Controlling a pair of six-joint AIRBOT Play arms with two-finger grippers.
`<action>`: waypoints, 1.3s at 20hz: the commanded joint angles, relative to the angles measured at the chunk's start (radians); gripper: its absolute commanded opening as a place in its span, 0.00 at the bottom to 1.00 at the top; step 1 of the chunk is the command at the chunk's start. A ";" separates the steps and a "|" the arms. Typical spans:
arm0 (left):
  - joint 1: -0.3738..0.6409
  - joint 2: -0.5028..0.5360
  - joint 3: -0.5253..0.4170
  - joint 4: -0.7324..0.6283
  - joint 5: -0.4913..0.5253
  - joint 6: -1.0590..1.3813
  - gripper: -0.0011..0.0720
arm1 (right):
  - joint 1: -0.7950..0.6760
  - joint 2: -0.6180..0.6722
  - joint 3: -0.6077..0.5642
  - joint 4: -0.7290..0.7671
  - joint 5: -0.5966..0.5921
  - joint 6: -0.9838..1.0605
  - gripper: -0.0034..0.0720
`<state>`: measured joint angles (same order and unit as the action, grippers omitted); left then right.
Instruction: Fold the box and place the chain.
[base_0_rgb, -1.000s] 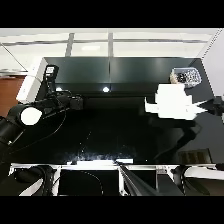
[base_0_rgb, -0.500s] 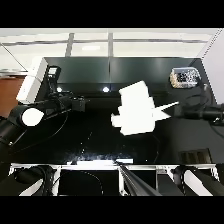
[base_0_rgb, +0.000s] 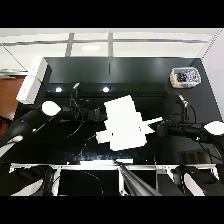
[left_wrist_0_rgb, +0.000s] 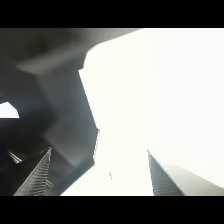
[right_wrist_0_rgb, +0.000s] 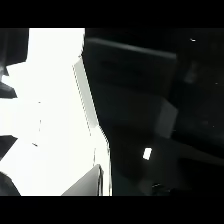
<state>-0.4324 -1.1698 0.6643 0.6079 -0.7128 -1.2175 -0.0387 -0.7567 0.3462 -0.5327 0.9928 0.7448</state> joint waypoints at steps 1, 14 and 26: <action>0.064 -0.156 0.027 -0.285 -0.155 0.247 0.98 | 0.029 0.010 -0.016 0.003 -0.026 0.007 0.10; 0.043 -0.497 0.263 -0.251 -0.578 0.592 0.96 | 0.028 0.010 -0.016 0.003 -0.026 0.007 0.10; 0.065 -0.497 0.288 -0.144 -0.549 0.647 0.06 | 0.028 0.010 -0.016 0.001 -0.027 0.007 0.11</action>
<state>-0.3759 -1.6657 0.9504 0.4561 -1.2640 -0.5846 -0.0105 -0.7467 0.3298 -0.5316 0.9657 0.7513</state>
